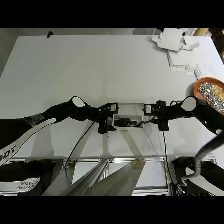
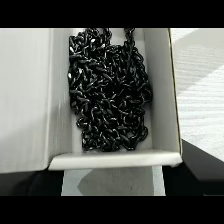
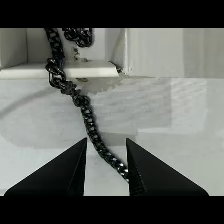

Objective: Fold the box and place the chain.

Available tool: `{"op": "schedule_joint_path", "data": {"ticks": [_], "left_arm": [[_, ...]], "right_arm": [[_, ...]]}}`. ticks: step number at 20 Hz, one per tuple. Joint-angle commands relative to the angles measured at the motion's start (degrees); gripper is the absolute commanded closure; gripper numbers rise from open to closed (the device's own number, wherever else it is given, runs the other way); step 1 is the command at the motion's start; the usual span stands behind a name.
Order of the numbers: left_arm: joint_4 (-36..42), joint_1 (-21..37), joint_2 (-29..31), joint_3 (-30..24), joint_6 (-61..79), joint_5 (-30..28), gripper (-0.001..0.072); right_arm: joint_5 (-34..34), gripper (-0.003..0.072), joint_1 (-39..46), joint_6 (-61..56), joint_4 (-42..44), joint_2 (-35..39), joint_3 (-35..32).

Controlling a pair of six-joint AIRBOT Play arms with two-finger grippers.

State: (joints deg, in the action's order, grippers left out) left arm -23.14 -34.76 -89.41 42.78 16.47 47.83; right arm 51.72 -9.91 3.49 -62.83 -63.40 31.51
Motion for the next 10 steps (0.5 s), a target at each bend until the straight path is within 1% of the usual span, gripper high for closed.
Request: {"op": "schedule_joint_path", "data": {"ticks": [1, 5, 6, 7, 9, 10], "left_arm": [[0.0, 0.0, 0.0, 0.0, 0.0, 0.0, 0.0337], [0.0, 0.0, 0.0, 0.0, 0.0, 0.0, 0.0337], [0.0, 0.0, 0.0, 0.0, 0.0, 0.0, 0.0337], [0.0, 0.0, 0.0, 0.0, 0.0, 0.0, 0.0337], [0.0, 0.0, 0.0, 0.0, 0.0, 0.0, 0.0337], [0.0, 0.0, 0.0, 0.0, 0.0, 0.0, 0.0337]], "right_arm": [[-0.5, 0.0409, 0.0, 1.7, 0.3, -0.6, -0.1], [-2.1, 0.043, 0.0, 1.7, 0.3, -3.8, -0.1], [-2.4, 0.048, 0.0, 1.7, 0.3, -4.8, -0.1], [-3.1, 0.0502, 0.0, 1.7, 0.3, -5.5, -0.1], [-3.6, 0.051, 0.0, 1.7, 0.3, -5.9, -0.1], [-3.6, 0.0529, 0.0, 1.7, 0.2, -5.9, -0.1]]}}
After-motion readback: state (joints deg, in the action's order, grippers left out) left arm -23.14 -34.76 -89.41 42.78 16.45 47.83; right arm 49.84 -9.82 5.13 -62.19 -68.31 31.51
